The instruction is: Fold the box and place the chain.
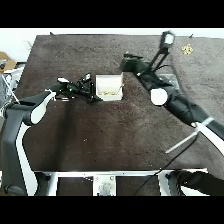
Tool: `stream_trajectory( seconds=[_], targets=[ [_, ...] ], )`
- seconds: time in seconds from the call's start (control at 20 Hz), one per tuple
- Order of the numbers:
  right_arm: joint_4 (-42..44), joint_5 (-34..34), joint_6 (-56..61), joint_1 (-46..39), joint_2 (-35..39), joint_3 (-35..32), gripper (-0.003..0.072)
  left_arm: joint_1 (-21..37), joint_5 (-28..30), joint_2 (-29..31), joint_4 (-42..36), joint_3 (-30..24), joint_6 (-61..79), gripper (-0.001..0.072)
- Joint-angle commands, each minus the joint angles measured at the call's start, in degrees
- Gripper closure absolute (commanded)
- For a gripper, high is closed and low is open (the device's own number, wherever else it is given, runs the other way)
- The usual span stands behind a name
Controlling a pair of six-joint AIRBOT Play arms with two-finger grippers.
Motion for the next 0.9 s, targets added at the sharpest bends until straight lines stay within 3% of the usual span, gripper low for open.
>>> stream_trajectory(
  seconds=[0.0, 0.15, 0.2, 0.25, 0.3, 0.35, 0.45, 0.6, 0.7, 0.85],
  targets=[
    [0.31, -1.86, 0.46, 2.8, -6.6, 0.04, 0.0683, 0.02, 0.02, -0.02, 0.02, 0.0, 0.0, 0.0297],
    [0.28, -0.74, 0.42, 2.89, -10.01, 0.02, 0.0682, 0.02, 0.02, -0.02, 0.02, 0.0, 0.0, 0.0297],
    [0.26, 0.48, 0.17, 2.8, -10.38, 0.02, 0.0597, 0.02, 0.02, -0.02, 0.02, 0.0, 0.0, 0.0297],
    [-0.33, 1.9, -0.07, 2.62, -10.38, 0.04, 0.0358, 0.02, 0.04, -0.02, 0.02, 0.0, 0.0, 0.0297],
    [-2.34, 3.74, -0.04, 2.36, -10.1, 0.04, 0.0402, 0.02, 0.04, -0.02, 0.02, 0.0, 0.0, 0.0297],
    [-4.94, 8.24, -0.04, 1.53, -9.4, 0.44, 0.0513, 0.02, 0.04, -0.02, 0.02, 0.0, 0.0, 0.0297],
    [-10.49, 21.55, -0.35, -2.08, -8.61, 3.48, 0.051, 0.02, 0.04, -0.02, 0.02, 0.0, 0.0, 0.0297],
    [-8.76, 27.98, -11.52, -8.33, -8.5, 9.16, 0.0514, 0.02, 0.02, -0.02, 0.02, 0.0, 0.0, 0.0297],
    [-0.5, 35.58, -23.58, -13.0, -9.6, 15.26, 0.0548, 0.02, 0.04, -0.02, 0.02, 0.0, 0.0, 0.0297],
    [21.64, 50.01, -45.68, -21.09, -15.32, 24.94, 0.0548, 0.02, 0.04, -0.02, 0.02, 0.0, 0.0, 0.0297]
  ],
)
